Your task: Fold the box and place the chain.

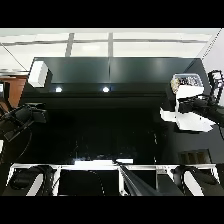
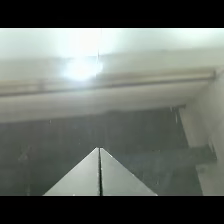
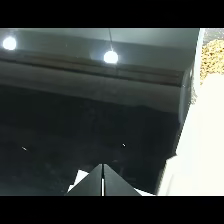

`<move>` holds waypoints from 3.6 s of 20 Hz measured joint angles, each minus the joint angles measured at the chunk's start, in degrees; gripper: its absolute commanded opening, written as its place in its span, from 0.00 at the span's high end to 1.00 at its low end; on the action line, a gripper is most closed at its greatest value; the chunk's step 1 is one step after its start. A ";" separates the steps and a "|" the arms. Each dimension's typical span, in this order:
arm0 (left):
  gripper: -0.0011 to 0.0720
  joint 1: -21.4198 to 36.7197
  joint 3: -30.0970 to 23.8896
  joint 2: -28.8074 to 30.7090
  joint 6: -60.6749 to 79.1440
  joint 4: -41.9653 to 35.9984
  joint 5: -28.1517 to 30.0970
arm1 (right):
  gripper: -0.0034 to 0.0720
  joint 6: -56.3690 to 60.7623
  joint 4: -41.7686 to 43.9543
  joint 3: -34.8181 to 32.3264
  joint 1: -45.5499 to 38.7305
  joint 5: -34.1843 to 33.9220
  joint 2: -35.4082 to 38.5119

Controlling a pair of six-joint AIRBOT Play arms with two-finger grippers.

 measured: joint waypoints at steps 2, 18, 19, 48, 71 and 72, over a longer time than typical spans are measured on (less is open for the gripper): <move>0.95 0.00 -0.07 0.02 -0.04 -0.13 3.19 | 0.94 0.04 4.15 0.02 0.00 -0.50 0.00; 0.02 0.00 -0.48 -5.01 -0.42 -16.22 2.95 | 0.00 6.45 8.76 5.57 -10.43 -24.50 -10.75; 0.02 0.00 -0.48 -5.05 -0.42 -16.35 1.68 | 0.00 8.33 6.40 7.87 -13.99 -22.69 -12.79; 0.02 0.00 -1.16 -5.38 -0.44 -17.59 -4.42 | 0.94 -3.21 -5.68 28.30 -40.81 29.97 -40.68; 0.02 -4.26 -0.44 -25.51 19.37 -41.09 -8.17 | 0.94 -12.94 41.90 -19.37 20.33 -1.01 -4.46; 0.02 -4.33 0.50 -28.46 22.08 -43.50 -8.96 | 0.94 -12.94 42.18 -19.54 22.60 -1.92 -4.33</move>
